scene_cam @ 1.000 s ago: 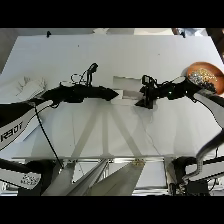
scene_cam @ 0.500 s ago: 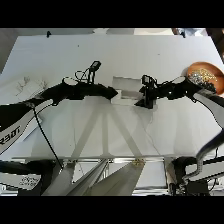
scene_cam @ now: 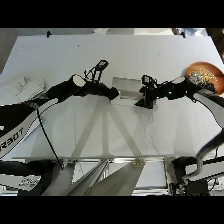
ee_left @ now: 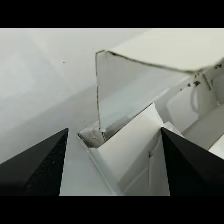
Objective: Fold the box and place the chain.
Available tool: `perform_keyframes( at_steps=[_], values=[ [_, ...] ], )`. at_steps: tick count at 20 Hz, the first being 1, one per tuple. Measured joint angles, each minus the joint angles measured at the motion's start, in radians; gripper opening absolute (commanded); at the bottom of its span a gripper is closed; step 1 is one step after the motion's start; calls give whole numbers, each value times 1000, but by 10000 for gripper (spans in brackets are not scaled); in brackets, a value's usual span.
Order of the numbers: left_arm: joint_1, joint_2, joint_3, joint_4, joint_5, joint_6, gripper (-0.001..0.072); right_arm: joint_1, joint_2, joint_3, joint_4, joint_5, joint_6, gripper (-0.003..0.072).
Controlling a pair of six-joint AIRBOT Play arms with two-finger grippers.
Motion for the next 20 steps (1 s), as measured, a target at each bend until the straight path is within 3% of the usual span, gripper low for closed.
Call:
perform_keyframes(
  at_steps=[12, 17, 20],
  values=[
    [-27, 1, 13, 192, 68, -278, 567, 1, 0, 0, 2, -1, 0, 334],
    [-42, -1, 71, 418, -18, -468, 565, 1, 0, 0, 2, 2, -3, 334],
    [-50, -5, 103, 484, -72, -530, 563, 1, 0, 0, 0, 2, -2, 334]
  ],
)
